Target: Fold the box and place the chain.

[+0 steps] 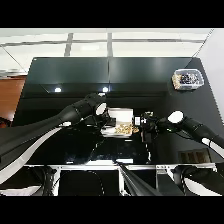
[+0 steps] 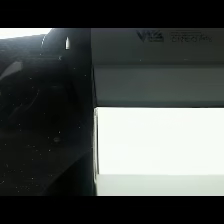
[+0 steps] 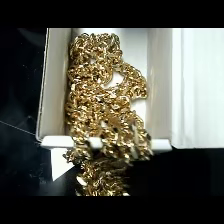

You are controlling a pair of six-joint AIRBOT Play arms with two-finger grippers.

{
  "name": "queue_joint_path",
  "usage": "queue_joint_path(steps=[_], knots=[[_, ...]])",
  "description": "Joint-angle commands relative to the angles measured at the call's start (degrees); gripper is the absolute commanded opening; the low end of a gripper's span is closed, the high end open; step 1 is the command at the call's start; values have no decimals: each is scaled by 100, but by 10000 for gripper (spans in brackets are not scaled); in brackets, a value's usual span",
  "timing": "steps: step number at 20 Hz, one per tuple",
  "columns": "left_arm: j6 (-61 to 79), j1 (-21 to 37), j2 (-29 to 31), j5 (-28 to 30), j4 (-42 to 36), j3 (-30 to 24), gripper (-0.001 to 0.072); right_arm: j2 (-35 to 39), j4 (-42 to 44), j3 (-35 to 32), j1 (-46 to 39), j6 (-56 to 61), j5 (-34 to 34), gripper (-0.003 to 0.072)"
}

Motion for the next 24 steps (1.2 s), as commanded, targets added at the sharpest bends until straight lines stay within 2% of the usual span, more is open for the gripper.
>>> queue_joint_path(steps=[1, 2, 3, 6, 9, 13, 16, 19, 22, 24], knots=[[2, 2, -2, 11, -13, 0, 30, -11, -258, 4, -13, 356, -98, 123], [2, 2, -2, 9, -13, 0, 30, -7, -380, 4, -13, 542, -101, 118], [2, 2, -2, 11, -13, 0, 30, 17, -505, 4, -31, 802, -98, 22], [2, 2, -2, 11, -13, 0, 30, 293, -763, 4, -68, 2221, -98, 20], [2, 2, -2, 17, -13, 0, 30, 885, -1080, 4, -68, 3648, 33, 19], [2, 2, -2, 13, -13, 0, 31, 2013, -1121, 31, -68, 4861, 664, 18], [2, 2, -2, 11, -13, 0, 30, 2632, -1078, 363, -66, 5650, 1167, 18], [2, 2, -2, 9, -15, 0, 31, 2717, -317, 848, -66, 5840, 1377, 19], [2, 2, -2, 20, -13, 0, 30, 2715, 953, 1051, 13, 5689, 868, 19], [2, 2, -2, 17, -15, 0, 30, 2715, 1510, 1088, 138, 5584, 649, 19]])
